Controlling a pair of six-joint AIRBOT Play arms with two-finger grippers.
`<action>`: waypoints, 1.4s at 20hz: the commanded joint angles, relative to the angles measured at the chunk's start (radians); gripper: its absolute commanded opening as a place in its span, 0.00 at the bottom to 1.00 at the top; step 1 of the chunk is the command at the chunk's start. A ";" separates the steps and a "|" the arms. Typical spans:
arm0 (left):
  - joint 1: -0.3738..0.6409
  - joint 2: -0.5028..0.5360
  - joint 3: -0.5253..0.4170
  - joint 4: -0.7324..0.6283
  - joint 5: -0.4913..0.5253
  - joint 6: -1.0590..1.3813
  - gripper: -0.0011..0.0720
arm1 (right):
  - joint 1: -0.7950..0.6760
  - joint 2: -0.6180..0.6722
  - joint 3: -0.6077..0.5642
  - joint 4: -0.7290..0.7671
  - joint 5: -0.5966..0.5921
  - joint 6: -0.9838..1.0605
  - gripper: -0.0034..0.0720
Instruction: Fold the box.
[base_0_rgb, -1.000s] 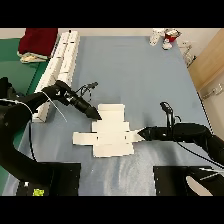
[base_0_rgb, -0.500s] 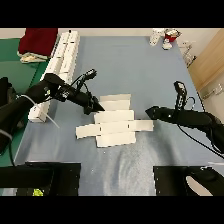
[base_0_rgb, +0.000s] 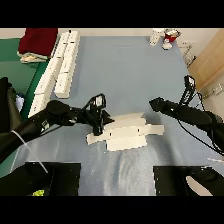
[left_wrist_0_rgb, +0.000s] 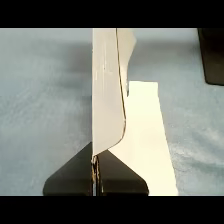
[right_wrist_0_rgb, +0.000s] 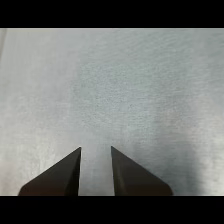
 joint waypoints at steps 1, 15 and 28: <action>-0.095 0.035 -0.105 -0.090 0.106 0.208 0.02 | 0.000 0.000 0.001 -0.003 0.009 0.010 0.45; -0.125 0.032 -0.126 -0.077 0.188 0.154 0.03 | 0.000 -0.066 0.001 0.034 0.006 0.010 0.44; 0.061 -0.189 0.085 0.054 -0.199 0.012 0.03 | 0.000 -0.066 0.002 0.042 0.003 0.010 0.44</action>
